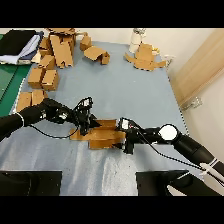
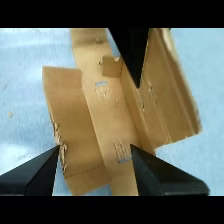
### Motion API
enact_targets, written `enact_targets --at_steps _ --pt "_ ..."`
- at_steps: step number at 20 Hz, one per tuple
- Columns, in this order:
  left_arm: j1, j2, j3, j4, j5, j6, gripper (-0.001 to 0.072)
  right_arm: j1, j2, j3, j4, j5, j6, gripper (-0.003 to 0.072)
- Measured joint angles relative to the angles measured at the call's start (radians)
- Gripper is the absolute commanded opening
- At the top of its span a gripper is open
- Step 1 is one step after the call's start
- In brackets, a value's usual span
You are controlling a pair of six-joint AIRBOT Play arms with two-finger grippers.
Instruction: Fold the box.
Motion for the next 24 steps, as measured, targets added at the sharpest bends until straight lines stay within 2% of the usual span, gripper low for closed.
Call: enact_targets --at_steps 10,17,24 --pt "0.0 0.0 0.0 0.0 0.0 0.0 0.0013 0.051 0.014 -0.015 -0.116 -0.06 0.063 0.0708" --pt "0.0 0.0 0.0 0.0 0.0 0.0 0.0013 0.267 0.015 -0.103 -0.364 -0.259 0.317 0.0708" --pt "0.0 0.0 0.0 0.0 0.0 0.0 0.0013 0.314 -0.003 -0.124 -0.518 -0.42 0.414 0.0708"
